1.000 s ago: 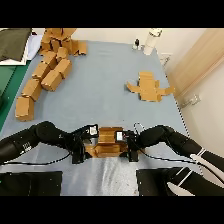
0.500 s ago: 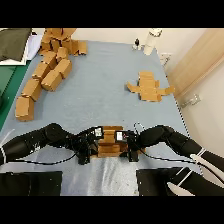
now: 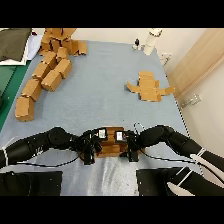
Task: Fold the box.
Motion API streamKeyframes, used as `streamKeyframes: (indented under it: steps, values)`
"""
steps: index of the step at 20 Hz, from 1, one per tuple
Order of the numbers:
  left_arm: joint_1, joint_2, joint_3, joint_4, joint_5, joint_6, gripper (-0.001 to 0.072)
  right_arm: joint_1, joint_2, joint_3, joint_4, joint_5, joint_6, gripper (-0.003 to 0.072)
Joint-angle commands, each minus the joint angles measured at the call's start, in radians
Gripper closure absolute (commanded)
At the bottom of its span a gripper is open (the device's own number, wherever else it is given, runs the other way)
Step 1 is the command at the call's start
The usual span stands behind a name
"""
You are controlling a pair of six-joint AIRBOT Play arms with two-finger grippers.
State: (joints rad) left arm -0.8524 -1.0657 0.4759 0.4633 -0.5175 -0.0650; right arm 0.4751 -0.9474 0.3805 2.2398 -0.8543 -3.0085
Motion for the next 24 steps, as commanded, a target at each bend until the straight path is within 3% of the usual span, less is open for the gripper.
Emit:
streamKeyframes:
  steps: [1, 2, 8, 9, 10, 11, 17, 18, 19, 20, 24]
  values:
    - [-0.014, 0.000, 0.000, -0.043, 0.018, 0.000, 0.0449, 0.000, 0.000, 0.000, 0.000, 0.000, 0.001, 0.0223]
    - [-0.014, 0.000, 0.000, -0.051, 0.018, -0.003, 0.0344, 0.000, 0.000, 0.000, 0.000, 0.000, 0.001, 0.0223]
    - [-0.014, 0.000, -0.005, -0.051, 0.011, -0.002, 0.0338, 0.001, 0.000, 0.000, 0.000, 0.000, 0.001, 0.0223]
    - [-0.014, 0.000, -0.011, -0.051, 0.011, -0.002, 0.0288, 0.000, 0.000, 0.000, 0.000, 0.000, 0.001, 0.0223]
    - [-0.014, 0.000, -0.018, -0.051, 0.014, -0.003, 0.0095, 0.000, 0.000, 0.000, 0.000, 0.000, 0.001, 0.0222]
    - [-0.014, 0.000, -0.023, -0.051, 0.012, -0.003, 0.0053, 0.000, 0.000, 0.000, 0.000, 0.000, 0.001, 0.0223]
    - [-0.010, 0.000, -0.026, -0.047, 0.014, -0.006, 0.0058, 0.000, 0.000, 0.000, 0.000, 0.000, 0.001, 0.0223]
    - [-0.003, 0.001, -0.026, -0.047, 0.013, -0.006, 0.0232, 0.001, 0.000, 0.000, 0.000, 0.000, 0.001, 0.0223]
    - [0.003, 0.005, -0.026, -0.036, 0.011, -0.006, 0.0541, 0.001, 0.000, 0.000, 0.000, 0.000, 0.001, 0.0223]
    - [0.008, 0.016, -0.026, -0.010, 0.013, -0.006, 0.0685, 0.000, 0.000, 0.000, 0.000, 0.000, 0.001, 0.0223]
    - [0.043, 0.119, -0.027, 0.149, 0.013, -0.101, 0.0697, 0.000, 0.000, 0.000, 0.000, 0.000, 0.001, 0.0223]
